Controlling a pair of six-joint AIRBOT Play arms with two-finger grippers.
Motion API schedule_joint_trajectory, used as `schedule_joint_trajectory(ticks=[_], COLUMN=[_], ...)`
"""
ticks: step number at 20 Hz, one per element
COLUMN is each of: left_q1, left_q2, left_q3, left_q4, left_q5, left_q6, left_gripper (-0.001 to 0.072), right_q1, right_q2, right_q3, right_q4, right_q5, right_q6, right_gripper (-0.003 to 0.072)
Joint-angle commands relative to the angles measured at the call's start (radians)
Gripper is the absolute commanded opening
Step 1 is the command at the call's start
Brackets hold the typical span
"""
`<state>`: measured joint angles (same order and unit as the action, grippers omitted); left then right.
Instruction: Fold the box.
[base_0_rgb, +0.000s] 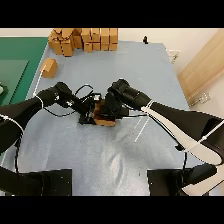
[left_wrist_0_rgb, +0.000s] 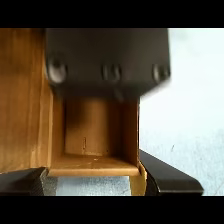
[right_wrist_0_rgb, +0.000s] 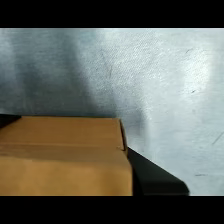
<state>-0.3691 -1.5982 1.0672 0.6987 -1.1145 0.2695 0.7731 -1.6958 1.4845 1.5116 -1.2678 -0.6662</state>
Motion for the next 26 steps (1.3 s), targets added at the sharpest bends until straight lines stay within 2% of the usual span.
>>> schedule_joint_trajectory(ticks=[1, 8, 15, 17, 18, 19, 20, 26], left_q1=[0.001, 0.001, 0.001, 0.001, 0.001, 0.001, 0.001, 0.001], left_q2=[0.001, 0.001, 0.001, 0.001, 0.001, 0.001, 0.001, 0.001], left_q3=[0.000, 0.000, 0.000, 0.000, 0.000, 0.000, 0.000, 0.000], left_q4=[0.005, 0.024, 0.023, 0.023, 0.023, 0.023, 0.023, 0.023], left_q5=[0.008, 0.008, 0.005, 0.005, 0.005, 0.005, 0.004, 0.003], left_q6=[-0.001, -0.002, -0.002, -0.002, -0.002, -0.002, -0.002, -0.010], left_gripper=[0.0168, 0.0168, 0.0168, 0.0168, 0.0168, 0.0168, 0.0168, 0.0168], right_q1=[-0.001, -0.001, 0.000, 0.000, 0.000, 0.000, 0.000, 0.001], right_q2=[0.002, 0.022, -0.046, -0.058, -0.062, -0.063, -0.062, -0.063], right_q3=[0.000, 0.002, 0.002, 0.002, 0.002, 0.002, 0.002, 0.033], right_q4=[-0.005, 0.007, 0.013, 0.010, 0.010, 0.010, 0.010, 0.010], right_q5=[-0.031, -0.038, -0.017, -0.026, -0.032, -0.036, -0.035, -0.081], right_q6=[-0.009, -0.009, 0.012, 0.012, 0.016, 0.016, 0.014, 0.014], right_gripper=[0.0375, 0.0375, 0.0362, 0.0291, 0.0290, 0.0188, 0.0008, 0.0005])
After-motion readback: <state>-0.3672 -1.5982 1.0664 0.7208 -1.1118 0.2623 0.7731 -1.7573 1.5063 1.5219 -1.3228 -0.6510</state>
